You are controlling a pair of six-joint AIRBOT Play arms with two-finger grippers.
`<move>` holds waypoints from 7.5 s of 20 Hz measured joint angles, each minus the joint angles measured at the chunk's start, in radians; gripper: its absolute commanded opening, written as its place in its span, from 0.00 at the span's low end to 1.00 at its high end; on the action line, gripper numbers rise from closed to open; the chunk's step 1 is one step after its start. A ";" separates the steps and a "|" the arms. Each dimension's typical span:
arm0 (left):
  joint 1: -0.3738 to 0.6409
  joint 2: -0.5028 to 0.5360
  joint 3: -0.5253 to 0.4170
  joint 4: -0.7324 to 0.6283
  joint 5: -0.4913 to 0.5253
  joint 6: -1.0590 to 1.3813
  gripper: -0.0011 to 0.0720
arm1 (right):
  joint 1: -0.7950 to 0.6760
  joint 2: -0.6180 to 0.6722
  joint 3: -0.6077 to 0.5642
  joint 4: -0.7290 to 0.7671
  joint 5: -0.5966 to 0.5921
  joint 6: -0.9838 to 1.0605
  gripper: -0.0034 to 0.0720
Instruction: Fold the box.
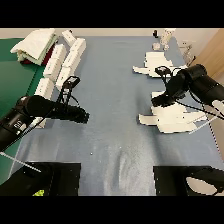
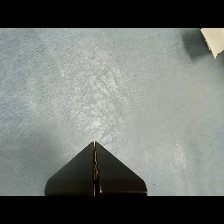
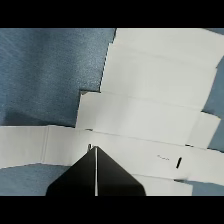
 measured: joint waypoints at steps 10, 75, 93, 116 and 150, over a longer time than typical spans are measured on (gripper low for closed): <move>0.000 0.000 0.000 0.000 0.000 0.000 0.03 | 0.000 0.000 0.000 0.000 0.000 0.000 0.07; -0.002 -0.001 0.000 -0.314 0.083 -0.333 0.03 | -1.055 -0.572 0.377 0.738 -0.471 -0.610 0.04; 0.345 -0.001 0.008 -0.310 -0.253 -0.108 0.03 | -0.573 0.233 -0.589 0.977 -0.018 -0.422 0.50; 0.359 -0.001 0.008 -0.311 -0.278 -0.082 0.03 | -0.324 0.179 -0.642 1.022 0.213 -0.342 0.44; 0.376 -0.524 0.020 -0.657 -0.258 0.407 0.63 | -0.018 0.515 -0.797 0.980 0.283 -0.511 0.04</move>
